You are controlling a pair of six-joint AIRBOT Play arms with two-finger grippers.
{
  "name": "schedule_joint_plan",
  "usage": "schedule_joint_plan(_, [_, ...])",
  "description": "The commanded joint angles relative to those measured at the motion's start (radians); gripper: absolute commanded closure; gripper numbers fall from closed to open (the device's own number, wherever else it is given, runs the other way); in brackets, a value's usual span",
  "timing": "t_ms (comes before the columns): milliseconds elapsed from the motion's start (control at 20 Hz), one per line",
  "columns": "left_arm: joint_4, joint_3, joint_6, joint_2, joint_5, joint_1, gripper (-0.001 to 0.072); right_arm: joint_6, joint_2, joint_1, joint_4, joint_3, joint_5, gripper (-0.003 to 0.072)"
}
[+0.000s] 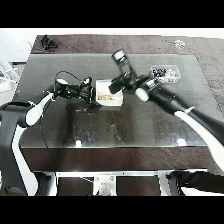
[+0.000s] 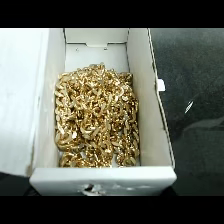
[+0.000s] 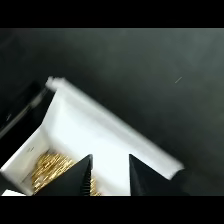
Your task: Fold the box and place the chain.
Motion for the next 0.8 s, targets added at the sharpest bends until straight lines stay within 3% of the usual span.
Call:
schedule_joint_plan(0, [0.0, 0.0, 0.0, 0.001, 0.0, 0.001, 0.0671, -0.07, 0.092, -0.108, 0.01, 0.06, -0.004, 0.0512])
schedule_joint_plan(100, [0.0, 0.0, 0.0, 0.001, 0.0, 0.001, 0.0671, -0.216, 0.088, -0.206, 0.182, 0.097, 0.032, 0.0539])
schedule_joint_plan(300, [0.0, 0.001, 0.0, 0.001, 0.0, 0.001, 0.0671, -0.774, 0.016, -0.401, 0.81, 0.115, 0.202, 0.0539])
schedule_joint_plan(400, [0.0, 0.001, 0.0, 0.001, 0.0, 0.001, 0.0671, -0.962, -0.048, -0.468, 1.054, 0.116, 0.253, 0.0539])
schedule_joint_plan(600, [0.0, 0.001, 0.0, 0.001, 0.0, 0.001, 0.0671, -1.145, -0.212, -0.485, 1.22, 0.195, 0.371, 0.0535])
schedule_joint_plan(750, [0.0, 0.0, 0.0, 0.001, 0.0, 0.001, 0.0671, -1.166, -0.351, -0.448, 1.244, 0.303, 0.415, 0.0534])
